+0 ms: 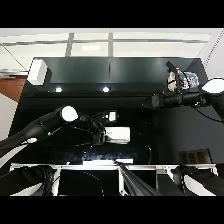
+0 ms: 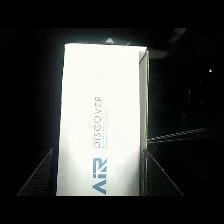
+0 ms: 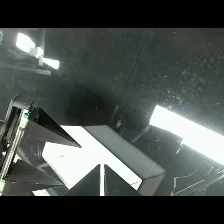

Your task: Fold the box and place the chain.

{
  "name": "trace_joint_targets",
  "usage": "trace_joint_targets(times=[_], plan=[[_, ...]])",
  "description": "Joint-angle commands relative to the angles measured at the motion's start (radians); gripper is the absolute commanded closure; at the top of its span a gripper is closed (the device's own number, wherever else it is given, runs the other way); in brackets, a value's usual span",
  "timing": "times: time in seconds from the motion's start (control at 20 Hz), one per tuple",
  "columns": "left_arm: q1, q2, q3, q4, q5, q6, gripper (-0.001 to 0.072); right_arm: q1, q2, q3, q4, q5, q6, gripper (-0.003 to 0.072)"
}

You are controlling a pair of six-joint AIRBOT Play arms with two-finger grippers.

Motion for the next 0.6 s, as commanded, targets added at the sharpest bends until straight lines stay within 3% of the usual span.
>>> trace_joint_targets(times=[0.0,0.35,0.55], plan=[[-0.001,-0.010,0.001,0.000,-0.013,-0.007,-0.0001,-0.001,0.001,0.001,-0.001,0.000,0.000,0.0645],[-0.024,-0.057,0.001,0.005,0.007,-0.007,-0.0002,-0.001,0.001,0.001,-0.018,-0.002,0.000,0.0645],[-0.095,-0.120,0.001,0.011,0.104,-0.009,0.0021,-0.001,0.001,0.001,-0.038,-0.005,0.000,0.0645]])
